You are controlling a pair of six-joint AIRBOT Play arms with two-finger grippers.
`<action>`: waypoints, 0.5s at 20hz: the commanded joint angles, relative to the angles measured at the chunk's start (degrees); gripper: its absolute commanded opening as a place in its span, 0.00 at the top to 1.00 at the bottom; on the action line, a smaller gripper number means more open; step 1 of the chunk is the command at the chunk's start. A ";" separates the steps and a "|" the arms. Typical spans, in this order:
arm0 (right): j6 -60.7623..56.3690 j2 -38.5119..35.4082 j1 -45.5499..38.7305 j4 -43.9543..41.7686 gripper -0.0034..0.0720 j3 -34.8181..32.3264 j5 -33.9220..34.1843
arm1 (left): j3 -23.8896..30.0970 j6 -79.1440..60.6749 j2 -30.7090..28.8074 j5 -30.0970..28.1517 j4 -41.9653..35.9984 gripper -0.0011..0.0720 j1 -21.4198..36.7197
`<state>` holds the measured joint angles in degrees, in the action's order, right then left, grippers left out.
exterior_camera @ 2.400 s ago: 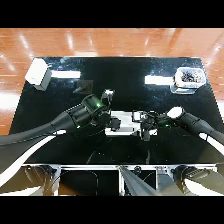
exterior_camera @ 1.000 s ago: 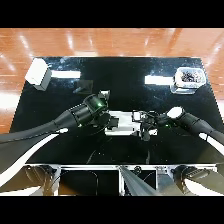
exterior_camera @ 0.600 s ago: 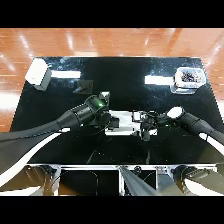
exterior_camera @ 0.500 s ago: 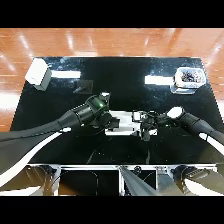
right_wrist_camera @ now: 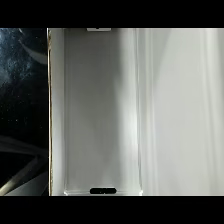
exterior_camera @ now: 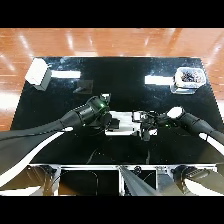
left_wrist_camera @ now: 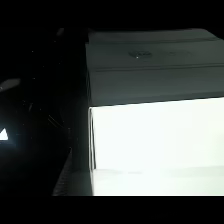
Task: Fold the box and place the chain.
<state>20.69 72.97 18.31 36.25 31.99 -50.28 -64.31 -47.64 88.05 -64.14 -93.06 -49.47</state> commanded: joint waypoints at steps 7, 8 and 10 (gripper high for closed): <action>-0.15 -0.02 0.00 -0.11 0.25 -0.04 0.22 | 0.00 -1.57 0.09 0.11 -0.15 0.47 0.00; -0.15 -0.02 0.02 -0.17 0.25 -0.04 0.24 | 0.00 -1.81 0.09 0.11 -0.70 0.62 0.00; -0.15 -0.02 0.02 -0.17 0.25 -0.04 0.24 | -0.02 -1.88 0.09 0.09 -0.96 0.80 -0.13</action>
